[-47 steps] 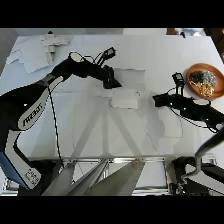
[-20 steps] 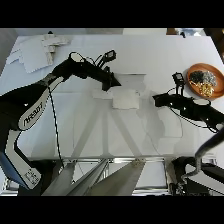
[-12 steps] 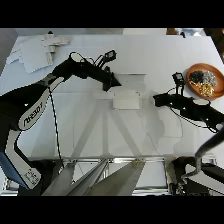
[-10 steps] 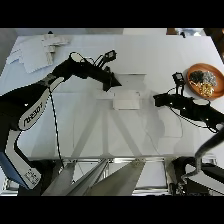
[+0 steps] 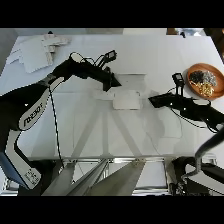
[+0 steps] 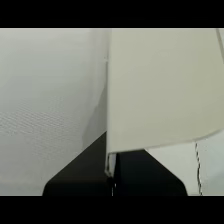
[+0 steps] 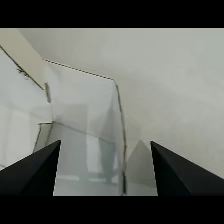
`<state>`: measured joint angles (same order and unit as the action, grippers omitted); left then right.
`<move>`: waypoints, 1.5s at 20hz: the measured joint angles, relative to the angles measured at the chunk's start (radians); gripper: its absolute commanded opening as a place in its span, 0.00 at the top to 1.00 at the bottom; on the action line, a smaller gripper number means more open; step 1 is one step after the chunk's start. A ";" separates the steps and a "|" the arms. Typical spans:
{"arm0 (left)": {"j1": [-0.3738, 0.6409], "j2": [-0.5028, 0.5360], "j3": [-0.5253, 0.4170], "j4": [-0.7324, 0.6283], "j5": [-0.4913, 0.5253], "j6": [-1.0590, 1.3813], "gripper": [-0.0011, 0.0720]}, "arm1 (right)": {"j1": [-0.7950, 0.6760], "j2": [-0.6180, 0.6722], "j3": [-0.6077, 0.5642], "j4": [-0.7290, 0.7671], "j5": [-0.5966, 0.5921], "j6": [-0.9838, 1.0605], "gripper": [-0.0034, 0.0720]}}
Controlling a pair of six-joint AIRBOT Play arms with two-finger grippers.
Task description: Fold the box and place the chain.
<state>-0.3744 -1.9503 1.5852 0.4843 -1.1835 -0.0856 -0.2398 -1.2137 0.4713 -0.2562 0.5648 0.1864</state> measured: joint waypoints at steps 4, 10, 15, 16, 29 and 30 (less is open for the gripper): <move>0.041 0.040 0.000 0.009 -0.010 -0.106 0.97 | 0.000 0.090 0.001 0.000 0.049 0.032 0.12; 0.187 0.141 0.000 0.075 -0.084 -0.209 0.98 | 0.000 0.362 0.010 -0.001 0.027 0.046 0.13; 0.237 0.130 -0.022 0.126 -0.202 -0.204 0.98 | 0.000 0.562 0.013 0.002 -0.195 0.049 0.13; 0.233 0.116 -0.025 0.119 -0.211 -0.178 0.98 | 0.000 0.583 0.013 0.002 -0.244 0.049 0.13; 0.043 -0.021 -0.034 0.060 0.020 0.068 0.98 | 0.000 0.571 0.013 -0.002 -0.335 0.075 0.13; 0.040 -0.029 -0.034 0.053 0.027 0.071 0.98 | 0.000 0.554 0.013 -0.002 -0.324 0.080 0.13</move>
